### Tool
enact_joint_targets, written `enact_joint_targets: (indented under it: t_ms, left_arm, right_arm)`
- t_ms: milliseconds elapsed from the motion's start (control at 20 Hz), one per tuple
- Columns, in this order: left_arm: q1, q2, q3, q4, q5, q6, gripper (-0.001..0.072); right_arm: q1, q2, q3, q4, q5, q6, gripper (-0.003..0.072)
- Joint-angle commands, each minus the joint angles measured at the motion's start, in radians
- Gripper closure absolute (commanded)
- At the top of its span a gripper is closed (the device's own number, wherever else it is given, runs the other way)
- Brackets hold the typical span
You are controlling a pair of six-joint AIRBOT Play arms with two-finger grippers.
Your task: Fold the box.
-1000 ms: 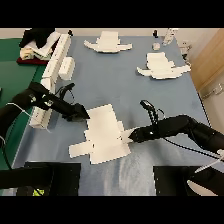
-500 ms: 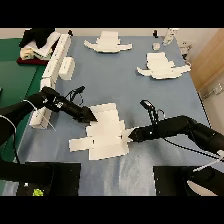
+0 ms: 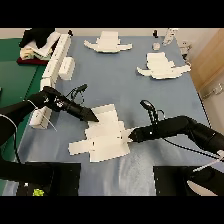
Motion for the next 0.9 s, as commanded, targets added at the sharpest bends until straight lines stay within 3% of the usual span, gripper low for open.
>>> enact_joint_targets:
  t_ms: [0, 300, 350, 400, 850]
  left_arm:
    - [-0.022, -0.001, 0.001, -0.008, -0.024, 0.054, 0.0361]
    - [-0.031, 0.0, 0.0, 0.016, -0.023, 0.053, 0.0375]
    - [-0.029, 0.0, 0.0, 0.023, -0.023, 0.061, 0.0567]
    - [-0.027, 0.0, 0.0, 0.024, -0.026, 0.081, 0.0686]
    - [-0.027, 0.0, 0.0, 0.015, -0.014, 0.101, 0.0696]
  right_arm:
    - [0.001, 0.001, 0.0, 0.0, 0.004, 0.01, 0.0685]
    - [0.001, 0.001, 0.0, -0.001, 0.004, 0.016, 0.0685]
    - [0.001, 0.001, 0.0, -0.001, 0.004, 0.016, 0.0685]
    - [0.001, 0.001, 0.0, -0.001, 0.005, 0.016, 0.0685]
    - [0.001, 0.001, 0.0, -0.007, 0.004, 0.016, 0.0684]
